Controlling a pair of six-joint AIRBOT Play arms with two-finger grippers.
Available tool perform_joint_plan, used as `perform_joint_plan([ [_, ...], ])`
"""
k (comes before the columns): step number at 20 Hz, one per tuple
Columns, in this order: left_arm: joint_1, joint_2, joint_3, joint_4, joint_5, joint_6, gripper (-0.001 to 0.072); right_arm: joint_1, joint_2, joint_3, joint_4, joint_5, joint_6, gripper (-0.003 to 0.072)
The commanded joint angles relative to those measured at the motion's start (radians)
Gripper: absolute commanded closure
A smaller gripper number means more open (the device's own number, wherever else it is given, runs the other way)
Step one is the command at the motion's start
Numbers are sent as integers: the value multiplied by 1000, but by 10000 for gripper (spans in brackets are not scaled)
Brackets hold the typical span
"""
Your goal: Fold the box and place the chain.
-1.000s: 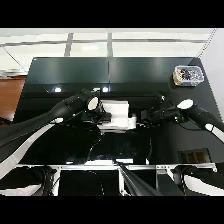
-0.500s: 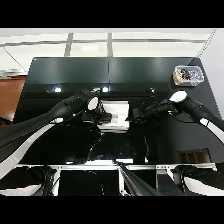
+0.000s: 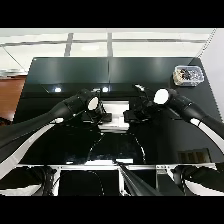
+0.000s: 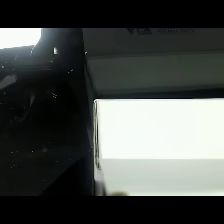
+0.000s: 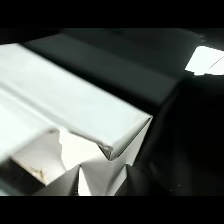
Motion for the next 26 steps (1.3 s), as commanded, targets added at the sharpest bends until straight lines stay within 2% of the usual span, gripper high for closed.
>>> perform_joint_plan([
  [1, 1, 1, 1, 3, -1, 0, 681, 77, -6, 51, -188, -6, 195, 427],
  [4, 1, 1, 1, 3, -1, 0, 681, 122, -32, 84, -304, 17, 347, 427],
  [7, 1, 1, 1, 4, -1, 0, 681, 168, -93, 132, -386, 89, 454, 427],
  [11, 1, 1, 1, 6, -2, 1, 681, 233, -145, 168, -494, 100, 596, 427],
  [13, 1, 1, 1, 6, -2, 0, 681, 254, -158, 171, -525, 77, 646, 427],
  [18, 1, 1, 1, 6, -3, 0, 681, 271, -189, 189, -531, 113, 683, 445],
  [19, 1, 1, 1, 6, -3, 0, 681, 271, -189, 190, -530, 120, 687, 635],
  [20, 1, 1, 1, 6, -3, 0, 681, 271, -189, 191, -530, 127, 685, 666],
  [26, 1, 1, 1, 6, -2, 0, 681, 271, -189, 196, -525, 119, 686, 653],
])
